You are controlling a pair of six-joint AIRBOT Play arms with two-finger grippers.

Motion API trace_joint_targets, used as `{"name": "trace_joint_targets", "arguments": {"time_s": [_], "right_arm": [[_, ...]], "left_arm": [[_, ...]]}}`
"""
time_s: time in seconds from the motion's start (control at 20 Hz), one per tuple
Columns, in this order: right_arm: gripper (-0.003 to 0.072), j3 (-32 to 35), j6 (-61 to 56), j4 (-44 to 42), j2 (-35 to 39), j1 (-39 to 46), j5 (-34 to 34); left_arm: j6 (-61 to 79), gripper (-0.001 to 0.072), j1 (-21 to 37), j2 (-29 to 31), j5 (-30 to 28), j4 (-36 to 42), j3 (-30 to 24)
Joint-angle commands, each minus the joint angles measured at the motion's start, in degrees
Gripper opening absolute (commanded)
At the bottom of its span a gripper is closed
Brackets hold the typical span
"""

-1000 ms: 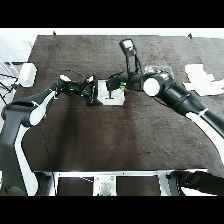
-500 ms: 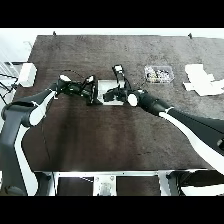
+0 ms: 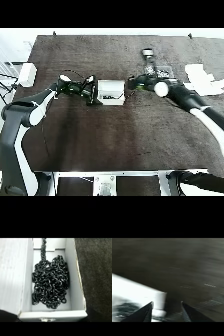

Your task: Fold the box and place the chain.

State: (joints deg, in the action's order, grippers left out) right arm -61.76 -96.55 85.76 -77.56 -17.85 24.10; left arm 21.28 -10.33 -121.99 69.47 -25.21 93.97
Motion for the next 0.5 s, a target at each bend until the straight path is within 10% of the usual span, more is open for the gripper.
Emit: {"name": "trace_joint_targets", "arguments": {"time_s": [0.0,0.45], "right_arm": [[0.0475,4.5,-3.5,-2.7,1.0,12.5,-3.2],[0.0474,-10.3,-3.3,-7.8,-23.5,11.9,-8.6]], "left_arm": [[0.0,0.0528,0.0,0.0,0.0,0.0,0.0],[0.0,0.0528,0.0,0.0,0.0,0.0,0.0]]}}
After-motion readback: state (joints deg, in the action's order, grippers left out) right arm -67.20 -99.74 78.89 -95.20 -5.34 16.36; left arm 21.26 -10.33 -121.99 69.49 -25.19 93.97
